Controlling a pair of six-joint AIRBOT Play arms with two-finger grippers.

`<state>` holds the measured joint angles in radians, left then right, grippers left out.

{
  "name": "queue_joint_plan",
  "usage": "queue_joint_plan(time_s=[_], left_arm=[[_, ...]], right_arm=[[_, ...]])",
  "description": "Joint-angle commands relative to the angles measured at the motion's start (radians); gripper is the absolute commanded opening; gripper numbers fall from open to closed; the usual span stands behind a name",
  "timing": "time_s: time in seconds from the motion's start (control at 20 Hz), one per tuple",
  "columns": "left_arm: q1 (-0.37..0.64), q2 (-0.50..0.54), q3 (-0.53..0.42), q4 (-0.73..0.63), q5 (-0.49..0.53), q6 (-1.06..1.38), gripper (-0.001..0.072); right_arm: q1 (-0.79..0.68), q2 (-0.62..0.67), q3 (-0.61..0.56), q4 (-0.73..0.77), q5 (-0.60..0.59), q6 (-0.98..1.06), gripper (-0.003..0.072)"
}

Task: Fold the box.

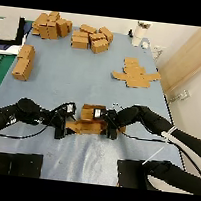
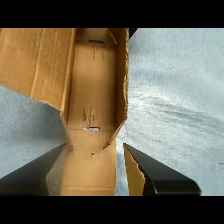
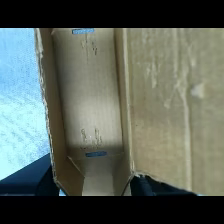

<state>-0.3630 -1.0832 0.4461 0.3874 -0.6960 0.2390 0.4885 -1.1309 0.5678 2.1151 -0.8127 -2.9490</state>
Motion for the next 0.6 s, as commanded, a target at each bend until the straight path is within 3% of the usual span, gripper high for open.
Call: queue_joint_plan(time_s=[0.0, 0.05, 0.1, 0.4, 0.5, 0.55], left_arm=[[-0.023, -0.019, 0.002, -0.011, 0.005, 0.007, 0.0507], [-0.029, -0.027, 0.002, -0.020, 0.006, 0.022, 0.0296], [-0.034, -0.036, 0.006, -0.026, 0.007, 0.038, 0.0246], [-0.043, -0.064, 0.031, -0.034, 0.025, 0.050, 0.0242], [-0.043, -0.064, 0.031, -0.048, 0.034, 0.080, 0.0162], [-0.043, -0.064, 0.031, -0.052, 0.035, 0.084, 0.0164]], right_arm=[[0.000, 0.000, 0.000, 0.000, 0.000, 0.000, 0.0524], [0.000, 0.000, 0.000, 0.000, 0.000, 0.000, 0.0524], [0.000, 0.000, 0.000, 0.000, 0.000, 0.000, 0.0524], [0.000, 0.000, 0.000, 0.000, 0.000, 0.000, 0.0524], [0.000, 0.000, 0.000, 0.000, 0.000, 0.000, 0.0524], [0.000, 0.000, 0.000, 0.000, 0.000, 0.000, 0.0523]])
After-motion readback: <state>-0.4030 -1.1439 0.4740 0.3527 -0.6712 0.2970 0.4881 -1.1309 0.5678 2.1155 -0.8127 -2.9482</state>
